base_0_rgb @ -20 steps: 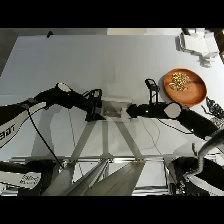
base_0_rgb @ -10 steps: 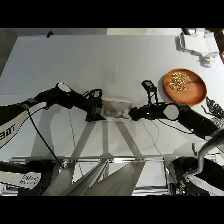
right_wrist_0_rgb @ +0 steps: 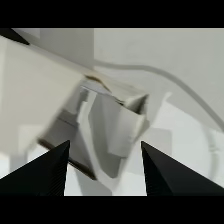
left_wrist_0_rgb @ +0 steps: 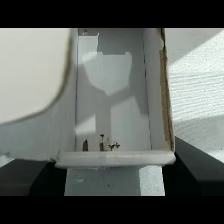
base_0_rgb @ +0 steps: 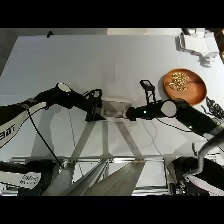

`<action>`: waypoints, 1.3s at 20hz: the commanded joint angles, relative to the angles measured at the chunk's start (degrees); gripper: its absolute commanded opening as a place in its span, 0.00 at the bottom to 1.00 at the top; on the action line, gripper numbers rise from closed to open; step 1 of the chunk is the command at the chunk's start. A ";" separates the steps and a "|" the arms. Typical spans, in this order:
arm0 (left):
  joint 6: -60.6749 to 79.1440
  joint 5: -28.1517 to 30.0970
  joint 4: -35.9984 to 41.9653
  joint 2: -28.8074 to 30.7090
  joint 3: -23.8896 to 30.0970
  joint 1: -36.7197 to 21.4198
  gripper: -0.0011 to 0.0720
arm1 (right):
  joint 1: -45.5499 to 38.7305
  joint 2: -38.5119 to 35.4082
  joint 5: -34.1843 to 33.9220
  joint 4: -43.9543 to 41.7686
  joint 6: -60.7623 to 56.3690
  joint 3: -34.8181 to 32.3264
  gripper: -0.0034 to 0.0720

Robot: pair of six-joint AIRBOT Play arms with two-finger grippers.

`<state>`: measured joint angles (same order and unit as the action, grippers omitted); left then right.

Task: Fold the box and place the chain.

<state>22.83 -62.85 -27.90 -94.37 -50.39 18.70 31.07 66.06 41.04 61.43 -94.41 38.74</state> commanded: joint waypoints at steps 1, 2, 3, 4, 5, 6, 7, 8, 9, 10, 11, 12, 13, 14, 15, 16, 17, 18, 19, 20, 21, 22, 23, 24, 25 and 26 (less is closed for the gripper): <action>0.02 0.04 0.00 0.00 -0.02 -0.04 0.17 | 2.47 4.85 1.57 0.59 -4.33 3.37 0.69; 0.02 0.02 0.00 0.00 -0.02 -0.04 0.17 | 3.37 7.08 1.68 2.34 -4.52 4.61 0.69; 0.02 0.02 0.00 0.00 -0.02 -0.04 0.17 | 4.22 8.94 1.64 4.98 -6.78 5.79 0.69; 0.02 0.02 0.00 0.00 -0.02 -0.04 0.17 | 5.09 10.45 1.62 8.26 -10.54 7.08 0.69; 0.02 0.02 0.00 0.00 -0.02 -0.04 0.17 | 5.88 11.74 1.90 11.85 -14.34 8.55 0.68; 0.02 0.02 0.00 0.00 -0.02 -0.04 0.17 | 6.34 12.52 2.25 14.67 -17.05 9.79 0.68; 0.02 0.04 0.00 0.00 -0.02 -0.04 0.17 | 6.49 12.96 2.91 17.20 -19.37 10.86 0.68; 0.02 0.02 0.00 0.00 -0.02 -0.04 0.17 | 6.47 13.00 3.72 19.37 -21.24 11.63 0.68; 0.02 0.02 0.00 0.00 -0.02 -0.04 0.17 | 6.49 13.00 5.14 21.33 -22.84 12.26 0.68; 0.02 0.02 0.00 0.02 -0.02 -0.04 0.17 | 6.49 13.00 6.95 23.32 -24.24 12.74 0.68; 0.02 0.02 0.00 0.02 -0.02 -0.04 0.17 | 6.73 13.00 8.66 25.55 -25.55 13.09 0.68; 0.02 0.02 0.00 0.00 -0.02 -0.04 0.17 | 7.06 13.00 10.16 27.82 -27.34 13.46 0.67; 0.02 0.04 0.00 0.00 -0.02 -0.04 0.17 | 7.50 13.00 11.06 29.86 -28.96 13.68 0.67; 0.02 0.02 0.00 0.00 -0.02 -0.04 0.17 | 8.02 13.03 11.56 31.26 -30.05 13.70 0.65; 0.02 0.02 0.00 0.00 -0.02 -0.04 0.17 | 8.50 13.20 12.11 31.87 -30.12 13.70 0.65; 0.02 0.02 0.00 0.00 -0.02 -0.04 0.17 | 8.94 13.38 12.55 32.33 -30.14 13.70 0.65; 0.02 0.04 0.00 0.00 -0.02 -0.04 0.17 | 9.29 13.40 12.63 32.68 -30.14 13.70 0.64; 0.02 0.04 0.00 0.00 -0.02 -0.04 0.17 | 9.62 13.40 12.61 32.79 -30.23 13.77 0.62; 0.02 0.04 0.00 0.00 -0.02 -0.04 0.17 | 9.81 13.42 12.68 32.83 -30.60 13.90 0.62; 0.02 0.04 0.00 0.00 -0.02 -0.04 0.17 | 10.03 13.66 13.22 33.07 -32.22 14.27 0.62; 0.02 0.04 0.00 0.00 -0.02 -0.04 0.17 | 10.05 14.05 13.70 33.24 -33.62 14.75 0.61; 0.02 0.02 0.00 0.00 -0.02 -0.04 0.17 | 10.08 14.67 13.92 33.16 -35.26 15.56 0.62; 0.02 0.04 0.00 0.00 -0.02 -0.04 0.17 | 10.38 15.23 14.05 33.09 -36.35 16.57 0.62; 0.02 0.02 0.00 0.00 -0.02 -0.04 0.17 | 10.73 15.74 13.92 33.11 -36.30 17.68 0.62; 0.02 0.04 0.00 0.00 -0.02 -0.04 0.17 | 10.95 16.37 13.86 33.05 -36.39 18.95 0.62; 0.02 0.04 0.00 0.00 -0.02 -0.04 0.17 | 11.02 16.94 13.90 33.03 -37.51 19.96 0.61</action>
